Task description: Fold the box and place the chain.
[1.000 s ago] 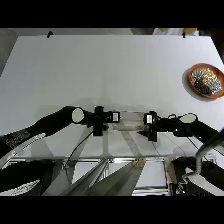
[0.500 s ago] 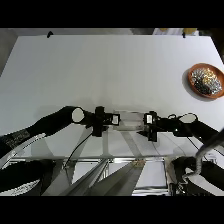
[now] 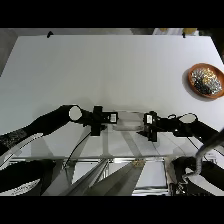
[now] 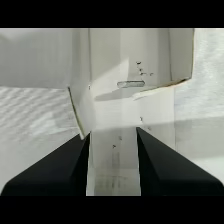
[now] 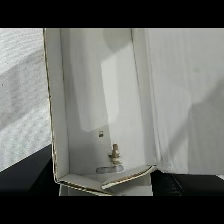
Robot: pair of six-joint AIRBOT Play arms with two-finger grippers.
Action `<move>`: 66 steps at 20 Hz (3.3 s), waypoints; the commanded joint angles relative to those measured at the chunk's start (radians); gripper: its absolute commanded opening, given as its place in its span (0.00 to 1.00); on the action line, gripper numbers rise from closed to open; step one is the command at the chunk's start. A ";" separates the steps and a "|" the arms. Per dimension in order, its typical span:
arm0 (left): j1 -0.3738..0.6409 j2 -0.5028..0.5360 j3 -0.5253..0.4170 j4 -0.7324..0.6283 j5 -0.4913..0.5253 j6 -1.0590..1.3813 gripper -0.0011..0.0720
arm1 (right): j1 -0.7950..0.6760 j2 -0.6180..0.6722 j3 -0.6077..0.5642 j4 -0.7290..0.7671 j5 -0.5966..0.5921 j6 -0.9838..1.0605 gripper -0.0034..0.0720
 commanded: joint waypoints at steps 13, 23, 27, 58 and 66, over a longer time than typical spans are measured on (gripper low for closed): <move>-0.012 -0.011 0.002 -0.129 -0.050 0.172 0.37 | 0.000 0.000 0.000 0.000 0.001 0.000 0.47; -0.021 -0.011 0.002 -0.200 0.025 0.186 0.35 | 0.000 0.000 0.000 0.000 0.001 0.000 0.47; -0.035 -0.012 0.002 -0.226 0.026 0.187 0.20 | 0.000 0.000 0.000 0.000 0.001 0.000 0.47; 0.091 0.359 0.002 0.392 -0.177 -1.457 0.02 | 0.000 0.000 0.000 0.000 0.001 0.000 0.47; 0.192 0.256 -0.072 0.312 -0.278 -1.627 0.03 | 0.000 0.000 0.000 0.000 0.001 0.000 0.47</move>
